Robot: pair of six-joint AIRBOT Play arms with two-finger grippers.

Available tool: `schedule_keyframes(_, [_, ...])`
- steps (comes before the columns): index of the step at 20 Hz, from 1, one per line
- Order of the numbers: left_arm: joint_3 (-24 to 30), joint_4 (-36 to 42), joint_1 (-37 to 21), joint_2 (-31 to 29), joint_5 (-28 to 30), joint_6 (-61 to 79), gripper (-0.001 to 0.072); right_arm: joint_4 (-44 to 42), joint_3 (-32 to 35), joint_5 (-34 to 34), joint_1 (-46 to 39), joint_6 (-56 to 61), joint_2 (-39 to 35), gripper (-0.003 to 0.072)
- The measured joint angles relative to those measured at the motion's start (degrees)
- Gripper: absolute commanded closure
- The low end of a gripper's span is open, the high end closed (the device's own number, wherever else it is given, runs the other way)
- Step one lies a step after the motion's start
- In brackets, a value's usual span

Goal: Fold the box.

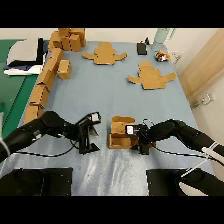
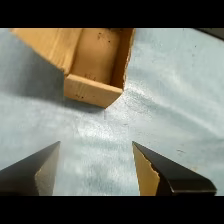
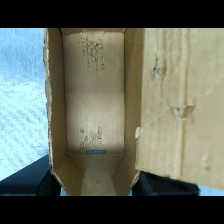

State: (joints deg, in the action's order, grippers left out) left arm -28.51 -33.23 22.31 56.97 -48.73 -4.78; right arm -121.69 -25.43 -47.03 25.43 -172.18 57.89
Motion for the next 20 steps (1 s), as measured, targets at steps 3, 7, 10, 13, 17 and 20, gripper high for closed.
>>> schedule_keyframes(3, [0.2,2.5,4.3,4.6,5.4,6.8,0.0012,0.0,0.0,0.0,0.0,0.0,0.0,0.0215])
schedule_keyframes(7, [-0.9,5.8,7.6,9.0,11.0,11.0,0.0011,0.0,0.0,0.0,0.0,0.0,0.0,0.0215])
schedule_keyframes(10, [-2.0,8.5,8.8,10.7,13.1,12.1,0.0012,0.0,0.0,0.0,0.0,0.0,0.0,0.0215])
schedule_keyframes(13, [-2.5,10.2,9.2,11.7,14.0,12.5,0.0012,0.0,0.0,0.0,0.0,0.0,0.0,0.0215])
schedule_keyframes(17, [-2.8,11.2,9.7,12.6,14.4,12.8,0.0012,0.0,0.0,0.0,0.0,0.0,0.0,0.0216])
schedule_keyframes(20, [-2.9,11.7,10.7,12.9,14.6,13.0,0.0012,0.0,0.0,0.0,0.0,0.0,0.0,0.0215])
